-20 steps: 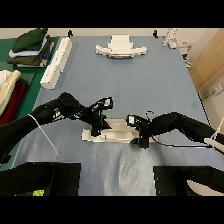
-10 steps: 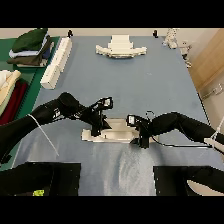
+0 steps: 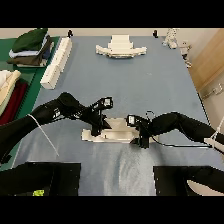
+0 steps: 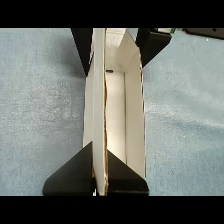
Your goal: Fold the box.
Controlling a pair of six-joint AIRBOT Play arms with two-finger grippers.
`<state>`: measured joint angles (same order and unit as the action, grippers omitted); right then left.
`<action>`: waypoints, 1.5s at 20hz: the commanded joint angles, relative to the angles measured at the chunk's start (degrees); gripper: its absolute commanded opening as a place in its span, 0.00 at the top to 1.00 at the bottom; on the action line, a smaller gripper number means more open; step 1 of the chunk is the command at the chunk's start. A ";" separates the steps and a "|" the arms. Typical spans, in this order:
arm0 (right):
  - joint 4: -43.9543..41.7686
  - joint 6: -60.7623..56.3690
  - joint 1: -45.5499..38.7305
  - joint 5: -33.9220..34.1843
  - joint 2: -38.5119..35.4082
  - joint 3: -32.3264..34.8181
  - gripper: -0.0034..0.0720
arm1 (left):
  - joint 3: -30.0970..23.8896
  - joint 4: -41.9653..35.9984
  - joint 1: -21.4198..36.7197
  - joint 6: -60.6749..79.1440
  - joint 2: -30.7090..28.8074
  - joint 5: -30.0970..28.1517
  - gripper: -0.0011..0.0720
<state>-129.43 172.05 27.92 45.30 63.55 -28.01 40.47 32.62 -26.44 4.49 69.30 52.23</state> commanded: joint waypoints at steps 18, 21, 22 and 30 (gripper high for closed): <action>0.00 -0.02 0.00 0.02 0.00 0.00 0.29 | 1.36 15.26 4.83 -54.45 -14.29 23.19 0.97; -0.02 -0.02 0.00 0.00 0.00 0.00 0.29 | 1.09 4.79 -3.21 -55.56 -12.07 15.39 0.97; 0.00 -0.02 0.00 0.02 0.00 0.00 0.29 | 1.46 3.28 -5.70 -55.65 -11.08 10.21 0.97; 0.00 -0.02 0.00 0.02 0.00 0.00 0.29 | 5.68 9.27 -4.46 -71.06 -0.28 -11.37 0.97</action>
